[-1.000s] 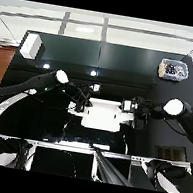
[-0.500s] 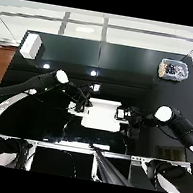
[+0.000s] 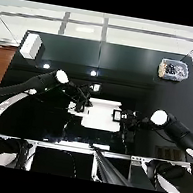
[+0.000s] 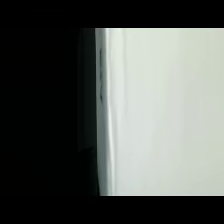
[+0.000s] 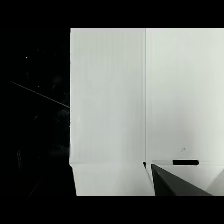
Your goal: Fold the box and place the chain.
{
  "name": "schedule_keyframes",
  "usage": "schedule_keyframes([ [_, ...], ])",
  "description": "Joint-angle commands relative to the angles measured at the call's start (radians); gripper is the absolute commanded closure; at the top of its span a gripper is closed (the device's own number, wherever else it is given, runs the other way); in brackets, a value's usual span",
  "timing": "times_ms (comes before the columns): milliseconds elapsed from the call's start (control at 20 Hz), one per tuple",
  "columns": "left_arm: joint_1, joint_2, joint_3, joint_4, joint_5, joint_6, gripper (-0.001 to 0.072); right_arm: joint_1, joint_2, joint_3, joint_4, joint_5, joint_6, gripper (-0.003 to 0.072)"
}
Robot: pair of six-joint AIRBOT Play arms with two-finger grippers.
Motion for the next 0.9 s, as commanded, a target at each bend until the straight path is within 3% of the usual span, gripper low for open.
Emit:
schedule_keyframes([
  [0, 0.0, -0.001, 0.0, 0.0, 0.0, 0.0, 0.0684, 0.026, -0.001, -0.023, 0.036, -0.065, 0.0, -0.0021],
  [250, 0.0, -0.001, 0.0, 0.0, -0.001, 0.0, 0.0685, 0.03, 0.021, -0.014, 0.073, -0.153, 0.062, -0.0021],
  [550, 0.0, -0.001, 0.0, 0.0, -0.001, 0.0, 0.0685, 0.027, 0.111, 0.008, -0.019, -0.217, 0.075, -0.0021],
  [850, 0.0, -0.001, 0.0, 0.0, -0.001, 0.0, 0.0685, -0.014, 0.119, 0.01, -0.03, -0.338, 0.045, -0.0021],
])
